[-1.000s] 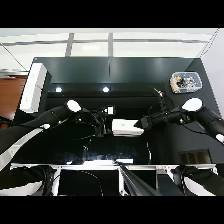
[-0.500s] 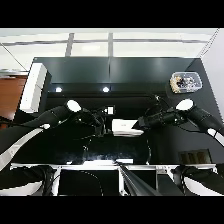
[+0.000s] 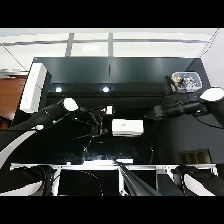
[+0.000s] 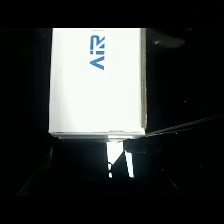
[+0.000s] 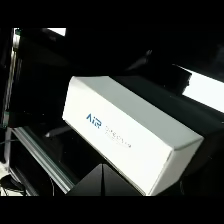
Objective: Fold the box and place the chain.
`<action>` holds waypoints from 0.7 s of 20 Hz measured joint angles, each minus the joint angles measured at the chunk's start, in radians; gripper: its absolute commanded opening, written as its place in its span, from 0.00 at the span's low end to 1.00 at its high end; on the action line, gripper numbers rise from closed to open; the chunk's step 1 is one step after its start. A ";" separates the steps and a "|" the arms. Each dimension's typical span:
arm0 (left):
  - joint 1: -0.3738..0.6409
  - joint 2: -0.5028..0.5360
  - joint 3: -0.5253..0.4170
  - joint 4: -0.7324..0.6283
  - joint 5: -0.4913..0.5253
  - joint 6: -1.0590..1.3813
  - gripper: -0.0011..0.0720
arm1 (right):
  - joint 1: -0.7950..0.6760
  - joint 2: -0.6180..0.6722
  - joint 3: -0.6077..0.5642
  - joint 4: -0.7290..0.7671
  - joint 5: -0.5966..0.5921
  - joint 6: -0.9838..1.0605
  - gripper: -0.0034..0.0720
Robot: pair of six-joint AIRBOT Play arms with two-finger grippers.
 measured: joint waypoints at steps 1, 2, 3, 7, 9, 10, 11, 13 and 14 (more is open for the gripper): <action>0.000 0.012 0.013 0.021 -0.026 -0.053 1.00 | -0.036 0.024 0.007 -0.005 0.018 0.000 0.06; -0.003 0.022 0.028 0.042 -0.053 -0.103 1.00 | -0.066 0.043 0.011 -0.012 0.030 0.001 0.06; -0.011 0.029 0.045 0.057 -0.076 -0.145 1.00 | -0.095 0.058 0.014 -0.017 0.036 0.002 0.06; -0.071 0.014 0.139 0.084 -0.094 -0.245 1.00 | -0.158 0.085 0.020 -0.035 0.052 0.004 0.06; -0.108 -0.026 0.192 0.088 -0.081 -0.274 1.00 | -0.171 0.090 0.022 -0.041 0.048 0.004 0.06; -0.126 -0.049 0.219 0.089 -0.077 -0.285 1.00 | -0.174 0.092 0.022 -0.042 0.045 0.004 0.06; -0.145 -0.074 0.246 0.092 -0.076 -0.296 1.00 | -0.177 0.093 0.022 -0.044 0.043 0.004 0.06; -0.175 -0.120 0.293 0.091 -0.064 -0.312 0.99 | -0.180 0.094 0.022 -0.047 0.036 0.004 0.06; -0.186 -0.140 0.311 0.090 -0.057 -0.318 0.99 | -0.182 0.095 0.022 -0.047 0.035 0.004 0.06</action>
